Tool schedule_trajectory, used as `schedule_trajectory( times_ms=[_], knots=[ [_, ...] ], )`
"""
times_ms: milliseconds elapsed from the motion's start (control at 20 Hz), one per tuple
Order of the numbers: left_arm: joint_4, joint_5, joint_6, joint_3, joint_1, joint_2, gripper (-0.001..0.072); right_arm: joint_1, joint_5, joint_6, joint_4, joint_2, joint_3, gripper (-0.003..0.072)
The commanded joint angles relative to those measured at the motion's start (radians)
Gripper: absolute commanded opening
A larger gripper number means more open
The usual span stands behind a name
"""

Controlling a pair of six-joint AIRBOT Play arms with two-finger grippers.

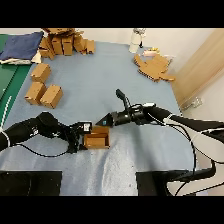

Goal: Fold the box.

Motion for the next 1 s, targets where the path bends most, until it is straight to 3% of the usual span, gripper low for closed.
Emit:
schedule_trajectory(
  times_ms=[0, 200, 450, 650, 800, 950],
  knots=[
    [0.0, 0.0, 0.0, 0.001, 0.001, 0.0, 0.0013, 0.049, 0.084, -0.159, -0.033, 0.018, -0.046, -0.0001],
    [0.0, -0.002, 0.0, 0.001, 0.001, 0.0, 0.0013, 0.151, -0.066, -0.302, -0.044, 0.099, -0.151, -0.0001],
    [0.0, -0.001, 0.0, 0.001, 0.001, 0.0, 0.0013, 0.288, -0.477, -0.385, -0.088, 0.238, -0.209, 0.0],
    [0.0, -0.007, 0.0, 0.001, 0.001, 0.0, 0.0013, 0.341, -0.805, -0.386, -0.229, 0.363, -0.192, 0.0001],
    [0.0, -0.008, 0.0, 0.001, 0.001, 0.0, 0.0013, 0.389, -0.918, -0.387, -0.307, 0.441, -0.188, 0.0001],
    [0.0, -0.008, 0.0, 0.001, 0.001, 0.0, 0.0012, 0.451, -0.935, -0.382, -0.431, 0.492, -0.189, 0.0003]
  ],
)
